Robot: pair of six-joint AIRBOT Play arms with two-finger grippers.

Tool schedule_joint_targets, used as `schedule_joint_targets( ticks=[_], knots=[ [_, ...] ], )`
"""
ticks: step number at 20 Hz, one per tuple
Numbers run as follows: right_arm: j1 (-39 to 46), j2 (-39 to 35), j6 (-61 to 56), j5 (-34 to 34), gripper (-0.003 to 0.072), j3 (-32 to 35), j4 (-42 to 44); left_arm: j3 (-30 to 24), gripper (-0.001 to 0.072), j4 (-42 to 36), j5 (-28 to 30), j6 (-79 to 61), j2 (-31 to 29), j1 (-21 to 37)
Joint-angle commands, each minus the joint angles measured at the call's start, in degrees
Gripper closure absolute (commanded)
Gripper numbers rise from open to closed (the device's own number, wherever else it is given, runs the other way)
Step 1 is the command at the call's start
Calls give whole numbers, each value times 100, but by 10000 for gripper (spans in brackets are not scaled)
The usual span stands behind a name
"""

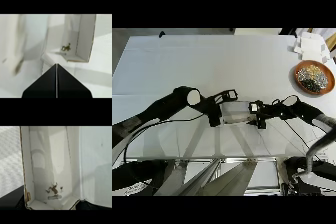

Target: Fold the box and place the chain.

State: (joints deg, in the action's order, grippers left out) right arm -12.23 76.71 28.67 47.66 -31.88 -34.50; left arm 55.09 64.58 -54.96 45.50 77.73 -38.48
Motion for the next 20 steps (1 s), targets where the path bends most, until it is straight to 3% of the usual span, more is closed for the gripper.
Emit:
schedule_joint_targets(
  ticks=[1,5,10,15,20],
  knots=[
    [2,-2,-15,11,275,0,0,-17,708,507,-695,1615,-520,448],
    [2,-2,-15,11,275,0,0,-544,708,457,-367,2481,-938,1106],
    [2,-2,-13,11,275,0,0,-1665,707,-723,127,3163,-741,1344],
    [2,-2,-15,11,275,0,0,-1766,707,-1620,765,3038,-293,1141],
    [2,-2,-15,11,275,0,0,-1766,707,-1637,896,3067,-72,935]
  ],
)
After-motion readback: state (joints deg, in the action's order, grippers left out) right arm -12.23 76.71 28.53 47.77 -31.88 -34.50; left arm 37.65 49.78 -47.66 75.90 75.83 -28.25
